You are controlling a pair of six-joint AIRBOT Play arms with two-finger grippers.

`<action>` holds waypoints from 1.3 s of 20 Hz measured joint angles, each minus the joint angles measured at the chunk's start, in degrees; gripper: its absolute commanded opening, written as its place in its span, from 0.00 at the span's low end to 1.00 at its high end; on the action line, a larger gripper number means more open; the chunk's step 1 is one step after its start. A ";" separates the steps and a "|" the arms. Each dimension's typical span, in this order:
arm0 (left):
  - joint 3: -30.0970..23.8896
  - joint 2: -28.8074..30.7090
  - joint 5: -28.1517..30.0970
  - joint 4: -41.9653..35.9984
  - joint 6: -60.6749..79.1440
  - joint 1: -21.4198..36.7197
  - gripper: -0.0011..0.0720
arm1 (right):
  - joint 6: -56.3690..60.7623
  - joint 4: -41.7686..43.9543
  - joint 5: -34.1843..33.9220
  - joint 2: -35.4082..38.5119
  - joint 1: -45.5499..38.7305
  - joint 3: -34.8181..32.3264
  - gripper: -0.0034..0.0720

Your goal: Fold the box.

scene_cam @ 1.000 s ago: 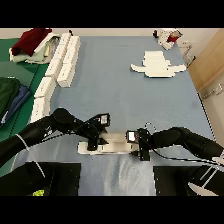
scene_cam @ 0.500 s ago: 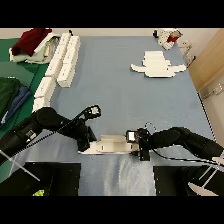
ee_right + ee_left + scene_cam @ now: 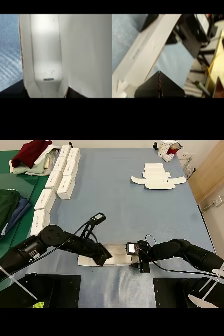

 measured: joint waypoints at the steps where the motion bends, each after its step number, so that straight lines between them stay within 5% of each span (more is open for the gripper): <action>1: -0.02 -1.22 3.06 -0.57 -1.44 -0.42 0.03 | 0.00 0.00 0.00 0.00 0.00 0.00 0.62; 5: 0.00 -6.45 12.70 -2.05 -6.23 0.87 0.03 | 0.00 0.00 -0.02 0.00 0.00 0.00 0.62; 14: 0.07 -17.62 16.44 -4.00 -12.79 2.51 0.03 | 0.02 0.04 0.00 0.00 0.00 0.00 0.61; 26: 6.38 -13.90 15.61 -5.22 -10.73 2.62 0.03 | 0.00 0.02 -0.02 0.00 -0.09 0.00 0.62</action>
